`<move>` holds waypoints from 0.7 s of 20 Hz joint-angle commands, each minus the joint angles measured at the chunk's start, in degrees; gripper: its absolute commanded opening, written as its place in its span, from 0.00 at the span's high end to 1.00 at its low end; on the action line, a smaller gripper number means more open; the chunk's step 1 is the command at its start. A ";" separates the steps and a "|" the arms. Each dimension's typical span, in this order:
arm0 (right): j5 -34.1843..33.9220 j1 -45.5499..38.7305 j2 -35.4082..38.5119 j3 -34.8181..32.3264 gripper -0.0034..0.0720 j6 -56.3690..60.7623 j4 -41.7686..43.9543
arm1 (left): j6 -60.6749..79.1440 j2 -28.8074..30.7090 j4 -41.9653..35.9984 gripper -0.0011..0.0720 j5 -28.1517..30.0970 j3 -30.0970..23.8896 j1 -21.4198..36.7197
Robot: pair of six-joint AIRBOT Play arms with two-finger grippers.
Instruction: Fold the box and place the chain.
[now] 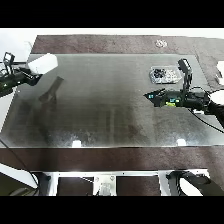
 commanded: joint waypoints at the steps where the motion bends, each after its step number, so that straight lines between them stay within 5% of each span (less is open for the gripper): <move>1: -0.55 0.07 -0.04 -0.02 0.93 0.09 0.59 | -1.20 0.02 -1.25 0.97 12.48 0.02 1.36; 6: -1.16 0.04 -0.04 -0.02 0.93 0.07 0.57 | -2.54 -0.70 -5.84 0.97 21.05 0.02 1.36; 14: -1.36 0.04 -0.04 -0.02 0.93 0.04 0.57 | -7.58 -4.85 -5.79 0.96 21.29 0.04 1.29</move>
